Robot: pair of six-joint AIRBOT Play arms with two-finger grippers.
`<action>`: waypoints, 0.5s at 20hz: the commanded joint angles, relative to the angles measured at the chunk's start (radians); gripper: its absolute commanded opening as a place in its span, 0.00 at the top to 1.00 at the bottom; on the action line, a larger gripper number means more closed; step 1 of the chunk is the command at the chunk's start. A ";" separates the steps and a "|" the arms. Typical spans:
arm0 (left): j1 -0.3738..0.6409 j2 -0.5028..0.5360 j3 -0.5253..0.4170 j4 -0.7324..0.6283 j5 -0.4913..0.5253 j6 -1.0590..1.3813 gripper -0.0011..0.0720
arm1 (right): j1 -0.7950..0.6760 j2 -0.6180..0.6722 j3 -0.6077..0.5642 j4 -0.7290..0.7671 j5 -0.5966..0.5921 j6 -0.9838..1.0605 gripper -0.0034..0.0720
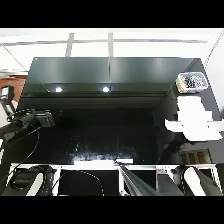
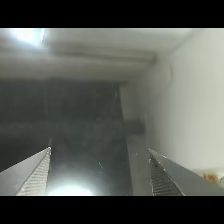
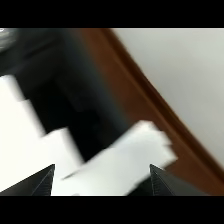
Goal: Fold the box and place the chain.
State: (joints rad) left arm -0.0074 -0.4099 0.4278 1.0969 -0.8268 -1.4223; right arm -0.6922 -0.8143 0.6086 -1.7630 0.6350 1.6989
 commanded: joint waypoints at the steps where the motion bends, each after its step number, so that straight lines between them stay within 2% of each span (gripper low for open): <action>1: 0.000 -0.099 0.005 -0.051 0.016 0.032 0.02 | -0.407 -0.224 0.169 0.301 0.019 -0.145 0.02; 3: 0.000 -0.126 0.012 -0.051 0.024 0.045 0.02 | -0.515 -0.354 0.295 0.546 0.190 -0.466 0.02; 6: 0.000 -0.131 0.013 -0.051 0.064 0.058 0.02 | -0.599 -0.582 0.488 0.792 0.585 -0.810 0.02; 8: 0.000 -0.131 0.013 -0.058 0.084 0.058 0.02 | -0.612 -0.697 0.571 0.810 0.726 -0.843 0.02; 10: 0.000 -0.131 0.013 -0.060 0.113 0.058 0.02 | -0.605 -0.787 0.634 0.826 0.788 -0.850 0.02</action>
